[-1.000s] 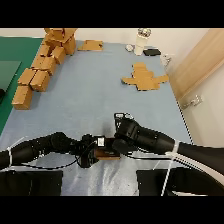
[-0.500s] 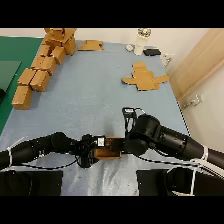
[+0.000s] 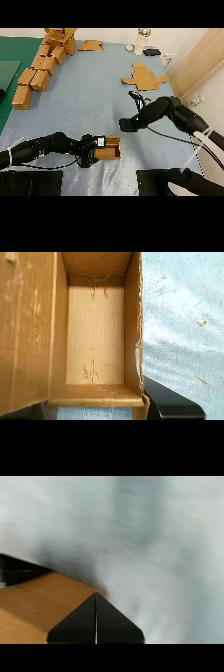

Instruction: Fold the box.

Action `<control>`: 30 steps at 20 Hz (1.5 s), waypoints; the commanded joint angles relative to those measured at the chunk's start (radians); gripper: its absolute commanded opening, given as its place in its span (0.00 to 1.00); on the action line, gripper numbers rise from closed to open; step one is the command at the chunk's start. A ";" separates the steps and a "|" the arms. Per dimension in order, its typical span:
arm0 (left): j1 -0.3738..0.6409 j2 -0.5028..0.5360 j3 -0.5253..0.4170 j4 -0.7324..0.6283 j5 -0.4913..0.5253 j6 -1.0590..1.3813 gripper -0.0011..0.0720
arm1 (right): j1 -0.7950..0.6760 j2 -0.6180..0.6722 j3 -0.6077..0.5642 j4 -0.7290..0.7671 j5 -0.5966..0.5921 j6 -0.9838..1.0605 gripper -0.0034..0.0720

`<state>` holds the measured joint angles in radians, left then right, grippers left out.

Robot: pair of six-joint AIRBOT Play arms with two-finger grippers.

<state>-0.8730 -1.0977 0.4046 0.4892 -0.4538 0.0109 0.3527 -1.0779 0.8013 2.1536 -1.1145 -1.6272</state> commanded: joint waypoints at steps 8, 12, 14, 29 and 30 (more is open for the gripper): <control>0.000 0.000 0.000 0.000 0.002 0.000 0.67 | -0.166 -0.341 -0.067 0.644 -0.229 -0.836 0.05; 0.000 0.000 0.000 0.000 0.001 0.000 0.67 | -0.060 -0.239 -0.076 0.593 -0.213 -0.877 0.05; 0.000 0.000 0.000 0.000 0.001 0.000 0.67 | -0.024 -0.171 -0.109 0.550 -0.148 -0.888 0.05; 0.000 0.000 0.000 0.000 0.001 0.000 0.67 | 0.428 0.236 -0.364 0.137 0.452 -0.874 0.08; 0.000 0.000 0.000 0.000 0.001 0.000 0.67 | 0.434 0.236 -0.364 0.126 0.451 -0.866 0.08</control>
